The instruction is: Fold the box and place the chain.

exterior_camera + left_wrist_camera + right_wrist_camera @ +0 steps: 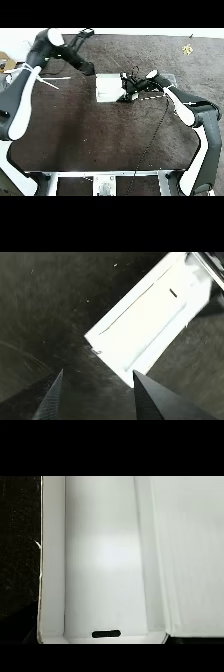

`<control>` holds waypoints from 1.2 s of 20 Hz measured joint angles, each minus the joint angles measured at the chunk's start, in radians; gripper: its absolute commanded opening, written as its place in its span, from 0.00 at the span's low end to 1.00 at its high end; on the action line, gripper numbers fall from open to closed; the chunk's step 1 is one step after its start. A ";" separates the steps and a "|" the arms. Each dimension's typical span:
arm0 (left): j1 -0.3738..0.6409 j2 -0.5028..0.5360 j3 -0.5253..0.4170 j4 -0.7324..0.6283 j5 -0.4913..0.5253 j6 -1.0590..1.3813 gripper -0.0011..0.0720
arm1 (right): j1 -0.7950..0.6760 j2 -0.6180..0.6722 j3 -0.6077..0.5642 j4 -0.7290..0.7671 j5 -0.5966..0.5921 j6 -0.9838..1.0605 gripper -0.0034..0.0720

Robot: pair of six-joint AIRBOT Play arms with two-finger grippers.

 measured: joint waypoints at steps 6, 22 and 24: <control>0.118 -0.003 -0.100 -0.208 0.047 0.387 0.85 | 0.000 0.000 0.000 0.000 0.000 0.000 0.72; 0.192 -0.328 -0.135 -0.575 -0.138 1.126 0.99 | -0.001 0.000 0.000 0.000 0.000 0.000 0.72; 0.176 -0.341 -0.135 -0.581 -0.147 1.165 0.99 | -0.001 0.000 0.000 0.000 0.000 0.000 0.72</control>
